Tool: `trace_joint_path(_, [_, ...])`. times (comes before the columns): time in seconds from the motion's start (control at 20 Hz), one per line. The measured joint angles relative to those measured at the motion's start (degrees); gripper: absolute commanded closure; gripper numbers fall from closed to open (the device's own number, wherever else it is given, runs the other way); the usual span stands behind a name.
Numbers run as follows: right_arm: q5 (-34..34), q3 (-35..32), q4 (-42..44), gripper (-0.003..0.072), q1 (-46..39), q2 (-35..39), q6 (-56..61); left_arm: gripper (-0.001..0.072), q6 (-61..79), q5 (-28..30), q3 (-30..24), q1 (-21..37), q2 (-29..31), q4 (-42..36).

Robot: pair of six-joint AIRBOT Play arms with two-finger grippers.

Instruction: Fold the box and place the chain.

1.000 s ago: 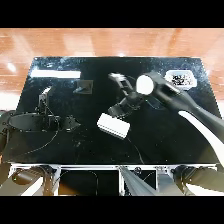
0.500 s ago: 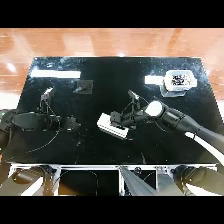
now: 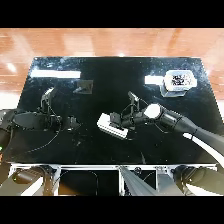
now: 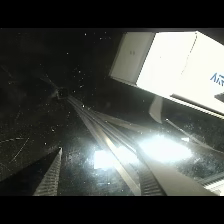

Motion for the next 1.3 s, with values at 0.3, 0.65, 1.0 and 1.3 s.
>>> trace_joint_path(0.3, [0.28,0.0,-1.7,0.0657,0.0,-0.94,-0.02,0.0145,-0.02,-0.11,0.0,0.0,0.0,0.0])
trace_joint_path(0.65, [2.89,0.22,-0.17,0.0657,0.0,-0.68,-2.75,0.0145,0.0,-0.15,0.0,0.0,0.0,-0.11])
trace_joint_path(1.0, [9.09,0.46,2.99,0.0657,-3.91,6.82,-7.04,0.0145,2.47,-0.02,1.68,0.0,-0.02,-0.24])
trace_joint_path(1.3, [17.84,0.46,-9.88,0.0658,-15.87,17.11,-4.66,0.0154,20.39,-0.7,9.86,0.0,-7.74,-1.33])
